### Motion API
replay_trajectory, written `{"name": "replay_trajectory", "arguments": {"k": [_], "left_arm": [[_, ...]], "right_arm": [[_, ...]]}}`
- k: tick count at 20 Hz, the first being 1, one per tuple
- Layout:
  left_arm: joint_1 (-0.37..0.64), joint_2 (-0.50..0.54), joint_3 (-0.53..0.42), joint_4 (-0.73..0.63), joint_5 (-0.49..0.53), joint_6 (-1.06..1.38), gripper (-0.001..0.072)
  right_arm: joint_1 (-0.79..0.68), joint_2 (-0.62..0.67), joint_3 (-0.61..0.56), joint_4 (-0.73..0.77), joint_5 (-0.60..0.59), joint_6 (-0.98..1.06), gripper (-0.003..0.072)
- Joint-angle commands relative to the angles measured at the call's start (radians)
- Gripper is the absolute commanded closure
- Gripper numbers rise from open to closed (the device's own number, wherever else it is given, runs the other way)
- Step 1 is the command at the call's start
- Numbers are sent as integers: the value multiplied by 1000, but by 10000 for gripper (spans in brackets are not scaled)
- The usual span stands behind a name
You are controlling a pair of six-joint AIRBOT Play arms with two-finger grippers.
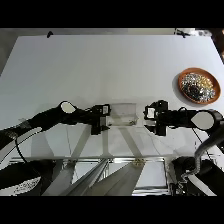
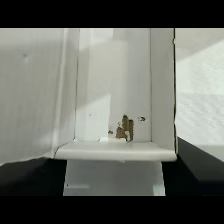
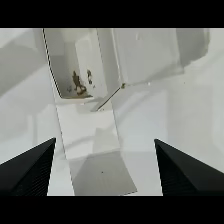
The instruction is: Fold the box and place the chain.
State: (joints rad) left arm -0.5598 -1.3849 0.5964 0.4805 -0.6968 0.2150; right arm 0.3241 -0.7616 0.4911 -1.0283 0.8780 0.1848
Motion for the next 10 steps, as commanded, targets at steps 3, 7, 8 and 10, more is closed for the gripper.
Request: {"name": "replay_trajectory", "arguments": {"k": [3, 7, 8, 10], "left_arm": [[-3, 5, 0, 74, -26, -43, 492], [-3, 5, 0, 74, -24, -37, 482], [-3, 5, 0, 74, -25, -35, 482], [-3, 5, 0, 74, -24, -35, 485]], "right_arm": [[0, 10, 0, 87, 2, 2, -3], [0, 10, 0, 146, 2, 2, -3], [0, 10, 0, 159, 2, 2, -3], [0, 10, 0, 185, 2, 2, 50]]}}
